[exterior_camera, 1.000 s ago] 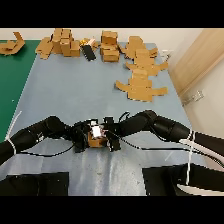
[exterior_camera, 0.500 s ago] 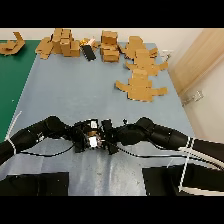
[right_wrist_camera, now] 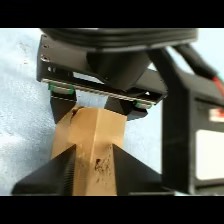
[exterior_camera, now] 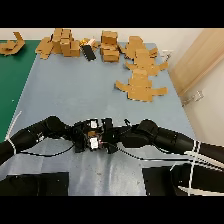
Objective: Fold the box.
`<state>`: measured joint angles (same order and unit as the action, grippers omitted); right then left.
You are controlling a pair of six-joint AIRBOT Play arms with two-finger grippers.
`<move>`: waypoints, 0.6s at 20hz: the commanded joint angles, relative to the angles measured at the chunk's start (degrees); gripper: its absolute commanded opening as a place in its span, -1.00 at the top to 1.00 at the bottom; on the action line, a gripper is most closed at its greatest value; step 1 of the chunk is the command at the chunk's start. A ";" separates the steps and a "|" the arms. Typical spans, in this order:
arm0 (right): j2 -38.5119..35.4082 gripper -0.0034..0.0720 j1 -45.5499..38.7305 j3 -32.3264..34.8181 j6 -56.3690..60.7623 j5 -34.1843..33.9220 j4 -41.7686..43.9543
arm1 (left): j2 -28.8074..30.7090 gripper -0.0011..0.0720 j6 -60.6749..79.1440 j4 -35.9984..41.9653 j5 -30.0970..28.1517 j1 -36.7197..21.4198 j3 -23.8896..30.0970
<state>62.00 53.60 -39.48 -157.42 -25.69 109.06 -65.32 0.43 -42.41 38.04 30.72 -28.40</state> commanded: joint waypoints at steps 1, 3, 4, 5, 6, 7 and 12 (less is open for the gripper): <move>-0.96 0.17 0.11 0.04 1.01 -0.55 -0.26 | -0.04 -0.02 -0.02 0.00 0.00 0.00 0.00; -1.42 0.30 0.09 0.04 1.01 -1.05 -0.35 | -0.04 -0.02 -0.02 0.00 0.02 0.00 0.00; -1.46 0.33 0.09 0.04 1.03 -1.33 -0.46 | -0.04 -0.02 -0.02 0.00 0.00 0.00 0.00; -1.46 0.33 0.09 0.04 1.05 -1.79 -0.44 | -0.04 -0.02 -0.02 0.00 0.00 0.00 0.00; -1.42 0.33 0.11 0.07 1.36 -2.21 -0.26 | -0.04 -0.02 -0.02 0.00 0.00 0.00 0.00; -1.33 0.33 0.11 0.13 1.77 -2.58 -0.20 | -0.04 -0.02 -0.02 0.00 0.00 0.00 0.00; -1.11 0.40 0.11 1.66 1.95 -2.86 -0.15 | -0.04 -0.02 -0.02 0.00 0.00 0.00 0.00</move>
<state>60.82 53.71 -38.50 -155.74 -28.10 108.77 -65.32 0.43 -42.41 38.04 30.72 -28.40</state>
